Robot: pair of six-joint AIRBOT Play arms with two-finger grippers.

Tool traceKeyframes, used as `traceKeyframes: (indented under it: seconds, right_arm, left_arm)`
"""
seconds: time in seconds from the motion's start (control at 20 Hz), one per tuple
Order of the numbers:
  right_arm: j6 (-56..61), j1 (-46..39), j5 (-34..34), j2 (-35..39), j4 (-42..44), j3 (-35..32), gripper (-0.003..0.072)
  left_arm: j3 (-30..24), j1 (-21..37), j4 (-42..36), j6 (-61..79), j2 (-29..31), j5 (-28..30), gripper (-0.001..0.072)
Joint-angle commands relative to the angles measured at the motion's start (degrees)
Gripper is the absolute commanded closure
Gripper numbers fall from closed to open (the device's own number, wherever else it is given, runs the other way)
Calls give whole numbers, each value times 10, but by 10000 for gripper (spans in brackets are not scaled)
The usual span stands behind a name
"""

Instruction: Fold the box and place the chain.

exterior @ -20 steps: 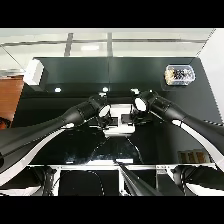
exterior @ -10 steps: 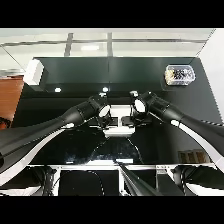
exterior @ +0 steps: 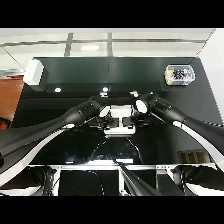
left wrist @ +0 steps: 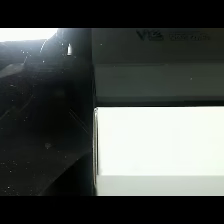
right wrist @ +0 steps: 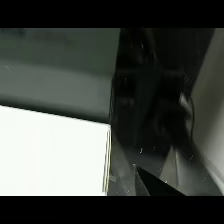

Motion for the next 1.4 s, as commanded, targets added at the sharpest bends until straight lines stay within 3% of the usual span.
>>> traceKeyframes:
  seconds: [0.0, 0.25, 0.45, 0.5, 0.6, 0.65, 0.7, 0.8, 0.9, 1.15, 1.35]
  right_arm:
    - [-58, -10, 57, 35, -3, 2, 255]
    - [-114, -45, 88, 202, -57, 2, 255]
    - [-115, -99, 78, 304, -289, 2, 255]
    - [-115, -118, 66, 306, -331, 1, 255]
    - [-114, -178, -24, 305, -343, -22, 254]
    - [-103, -213, -92, 304, -334, -45, 163]
    - [-94, -247, -146, 298, -310, -67, 8]
    - [-126, -324, -188, 236, -169, -70, 8]
    - [-189, -378, -181, 145, -69, -14, 1]
    - [-162, -443, -13, -128, -56, 296, 4]
    - [-145, -455, 32, -291, -56, 500, 45]
  left_arm:
    - [0, 0, 0, -2, 0, -1, 682]
    - [0, 0, 0, -2, 0, -2, 682]
    - [0, 0, -1, -2, 0, -1, 682]
    - [0, 0, -1, -2, 0, -1, 683]
    - [0, 0, -1, -2, 0, -1, 682]
    - [0, 0, -1, -2, 0, -1, 683]
    - [0, 0, 0, -2, 0, -1, 683]
    - [0, 0, 0, -2, 0, 1, 682]
    - [0, 0, 0, -2, 0, 2, 682]
    - [0, 0, -1, -2, 0, 0, 683]
    - [0, 0, 0, -2, 0, -1, 682]
